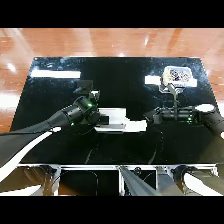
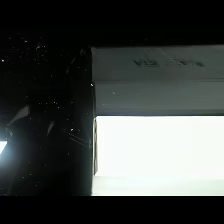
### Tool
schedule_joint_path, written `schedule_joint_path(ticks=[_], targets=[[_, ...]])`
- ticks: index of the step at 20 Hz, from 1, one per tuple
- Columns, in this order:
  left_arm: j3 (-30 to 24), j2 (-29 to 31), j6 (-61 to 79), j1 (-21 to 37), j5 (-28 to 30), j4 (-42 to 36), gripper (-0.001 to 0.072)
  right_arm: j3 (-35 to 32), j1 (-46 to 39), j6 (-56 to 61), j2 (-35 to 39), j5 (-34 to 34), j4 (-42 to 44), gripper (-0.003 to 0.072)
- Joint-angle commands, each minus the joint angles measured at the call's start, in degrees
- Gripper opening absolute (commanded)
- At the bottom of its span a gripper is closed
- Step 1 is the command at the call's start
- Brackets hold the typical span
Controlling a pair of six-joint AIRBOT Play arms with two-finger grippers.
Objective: Fold the box and place the chain.
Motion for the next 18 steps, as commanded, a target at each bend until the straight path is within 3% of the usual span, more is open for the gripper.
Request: schedule_joint_path(ticks=[1,3,6,8,11,15,18], targets=[[0.0,0.0,0.2,0.0,0.3,0.0,0.0026,0.0,0.1,2.3,0.0,0.4,-3.7,0.0035],[0.0,0.0,0.5,0.0,0.4,0.0,0.0026,0.0,1.4,4.3,0.0,-3.0,-9.7,0.0035],[0.0,0.0,1.2,0.0,0.6,0.0,0.0026,0.0,0.1,18.9,0.0,-8.2,-11.9,0.0035],[0.0,0.0,1.3,0.0,0.8,0.0,0.0026,0.3,-1.5,27.5,0.0,-6.1,-9.4,0.0019],[0.0,0.0,1.3,0.0,0.8,0.0,0.0026,0.7,-4.2,29.9,0.0,-3.1,-6.8,0.0035],[0.0,0.0,1.3,0.0,1.4,0.0,0.0026,0.7,-7.3,47.2,0.0,-1.4,-17.0,0.0035],[0.0,0.0,1.2,0.0,1.4,0.0,0.0026,0.7,-6.8,52.7,0.0,1.2,-20.9,0.0035]])
